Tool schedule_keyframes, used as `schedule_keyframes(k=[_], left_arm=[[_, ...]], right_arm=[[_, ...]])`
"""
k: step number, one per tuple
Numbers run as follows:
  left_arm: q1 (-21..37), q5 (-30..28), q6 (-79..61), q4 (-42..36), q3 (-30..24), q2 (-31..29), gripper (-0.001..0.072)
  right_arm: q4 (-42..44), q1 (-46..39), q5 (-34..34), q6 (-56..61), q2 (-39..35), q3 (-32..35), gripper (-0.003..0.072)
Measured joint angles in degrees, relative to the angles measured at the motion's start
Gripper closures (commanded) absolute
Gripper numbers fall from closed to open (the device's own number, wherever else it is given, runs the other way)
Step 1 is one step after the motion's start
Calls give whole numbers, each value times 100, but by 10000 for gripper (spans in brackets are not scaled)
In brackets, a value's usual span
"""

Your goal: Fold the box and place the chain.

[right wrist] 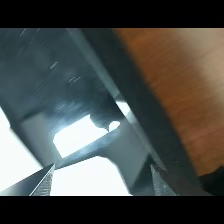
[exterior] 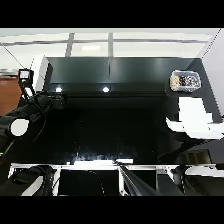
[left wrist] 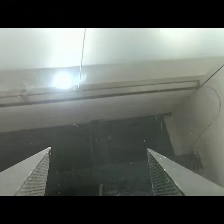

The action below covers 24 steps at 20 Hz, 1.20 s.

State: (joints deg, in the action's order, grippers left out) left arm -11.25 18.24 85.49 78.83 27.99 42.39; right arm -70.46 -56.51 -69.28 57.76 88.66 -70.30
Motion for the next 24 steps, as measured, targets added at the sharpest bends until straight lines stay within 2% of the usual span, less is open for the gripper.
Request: schedule_keyframes(k=[1, 2, 4, 5, 6, 10, 15, 19, 24], left_arm=[[0, 9, 0, -2, 0, 0, 6], [0, 20, 0, -2, 0, 0, 6], [0, 20, 2, -2, 0, 0, 6], [0, 20, 0, -4, 0, 0, 6], [0, 20, 0, -4, 0, 0, 6], [0, 20, 0, -4, 0, 0, 6], [-2, 20, 0, -7, 0, 0, 6], [-133, 50, -2, -251, 0, 17, 6], [-813, 229, -46, -481, 48, 393, 6]], right_arm=[[28, 2, -210, -190, 120, -72, 94], [0, 13, -348, -321, 201, -114, 152], [-103, 31, -538, -529, 308, -179, 466], [-166, 33, -610, -608, 345, -197, 592], [-190, 35, -656, -680, 365, -212, 673], [33, 28, -979, -944, 400, -236, 668], [1099, 181, -1327, -1134, 125, -9, 667], [2253, 542, -1209, -1451, -649, 940, 667], [3939, 1637, -358, -2122, -1998, 2767, 668]])
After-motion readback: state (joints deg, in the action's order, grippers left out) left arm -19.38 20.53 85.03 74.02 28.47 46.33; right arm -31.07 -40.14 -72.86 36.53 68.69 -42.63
